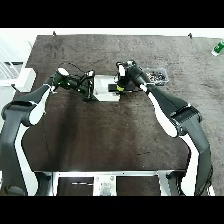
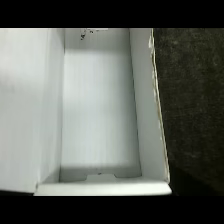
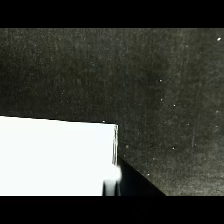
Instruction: Fold the box and place the chain.
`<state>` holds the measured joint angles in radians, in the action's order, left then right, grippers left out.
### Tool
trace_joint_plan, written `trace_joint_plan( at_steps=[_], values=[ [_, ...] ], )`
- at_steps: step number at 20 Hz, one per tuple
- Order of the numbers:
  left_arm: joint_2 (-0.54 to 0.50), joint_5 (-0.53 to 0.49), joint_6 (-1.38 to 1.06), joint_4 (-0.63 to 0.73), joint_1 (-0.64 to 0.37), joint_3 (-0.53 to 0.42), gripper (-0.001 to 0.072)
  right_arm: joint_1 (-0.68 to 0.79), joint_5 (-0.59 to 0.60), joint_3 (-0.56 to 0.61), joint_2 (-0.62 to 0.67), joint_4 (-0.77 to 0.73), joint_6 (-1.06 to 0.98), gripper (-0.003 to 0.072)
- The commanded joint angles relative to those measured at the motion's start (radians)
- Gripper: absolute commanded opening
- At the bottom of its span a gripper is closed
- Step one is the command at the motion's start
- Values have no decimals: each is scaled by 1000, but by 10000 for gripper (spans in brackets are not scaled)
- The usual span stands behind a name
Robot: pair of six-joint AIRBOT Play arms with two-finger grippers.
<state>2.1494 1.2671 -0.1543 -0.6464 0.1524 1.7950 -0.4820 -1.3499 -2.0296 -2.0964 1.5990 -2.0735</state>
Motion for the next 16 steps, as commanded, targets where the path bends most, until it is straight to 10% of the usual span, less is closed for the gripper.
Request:
trace_joint_plan(
  at_steps=[1,4,6,16],
  values=[
    [0,-3,-3,-3,0,1,488,-3,14,-1,0,-1,5,11],
    [0,-3,-3,-3,0,1,489,-3,14,-1,5,-2,5,131],
    [0,-3,-3,-3,0,1,489,-2,14,-1,13,-1,6,396],
    [0,-3,-3,-3,0,1,488,0,-20,-1,138,-64,214,502]
  ],
)
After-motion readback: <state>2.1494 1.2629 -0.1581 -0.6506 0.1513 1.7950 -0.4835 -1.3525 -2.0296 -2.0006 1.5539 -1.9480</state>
